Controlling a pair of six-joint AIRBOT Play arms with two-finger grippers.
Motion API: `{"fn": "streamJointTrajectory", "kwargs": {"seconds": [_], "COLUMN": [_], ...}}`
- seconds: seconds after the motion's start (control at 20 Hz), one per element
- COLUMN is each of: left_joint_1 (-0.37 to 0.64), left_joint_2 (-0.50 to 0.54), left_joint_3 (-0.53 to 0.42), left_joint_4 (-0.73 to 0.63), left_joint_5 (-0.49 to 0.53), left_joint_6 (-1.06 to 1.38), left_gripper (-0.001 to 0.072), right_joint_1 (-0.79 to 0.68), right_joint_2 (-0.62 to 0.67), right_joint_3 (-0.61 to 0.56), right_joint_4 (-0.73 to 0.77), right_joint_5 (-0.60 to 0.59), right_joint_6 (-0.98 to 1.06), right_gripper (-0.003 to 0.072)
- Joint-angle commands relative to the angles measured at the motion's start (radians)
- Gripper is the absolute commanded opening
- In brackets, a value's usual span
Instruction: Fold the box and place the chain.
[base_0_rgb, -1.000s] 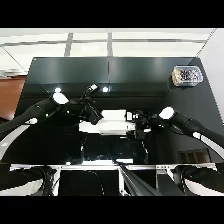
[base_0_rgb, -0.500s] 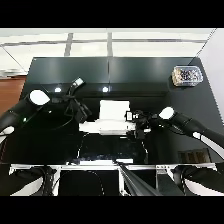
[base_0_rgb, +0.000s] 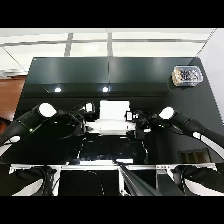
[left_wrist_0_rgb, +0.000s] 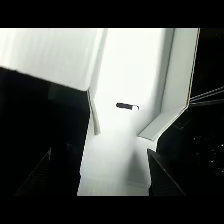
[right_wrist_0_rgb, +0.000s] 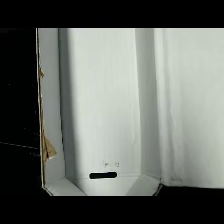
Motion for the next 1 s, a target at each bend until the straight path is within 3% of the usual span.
{"fn": "streamJointTrajectory", "kwargs": {"seconds": [0.0,0.1,0.25,0.4,0.6,0.95], "left_joint_1": [-0.049,-0.078,-0.093,-0.095,-0.105,-0.132], "left_joint_2": [-0.019,-0.024,-0.024,-0.038,-0.084,-0.091], "left_joint_3": [-0.005,-0.005,-0.005,-0.005,-0.005,-0.006], "left_joint_4": [-0.01,-0.01,-0.06,-0.121,-0.308,-0.319], "left_joint_5": [0.038,0.035,0.047,0.093,0.091,0.103], "left_joint_6": [0.045,0.008,0.01,0.01,0.015,0.048], "left_gripper": [0.0684,0.0644,0.0225,0.0201,0.0201,0.0201], "right_joint_1": [0.001,0.001,0.001,0.001,0.001,0.001], "right_joint_2": [-0.001,-0.001,-0.001,-0.001,-0.001,-0.001], "right_joint_3": [0.0,0.0,0.0,0.0,0.0,0.0], "right_joint_4": [0.0,0.0,0.0,0.0,0.0,0.0], "right_joint_5": [0.0,0.0,0.0,0.0,0.0,0.0], "right_joint_6": [0.0,0.0,0.0,0.0,0.0,0.0], "right_gripper": [0.0441,0.0441,0.0441,0.0441,0.0441,0.0441]}}
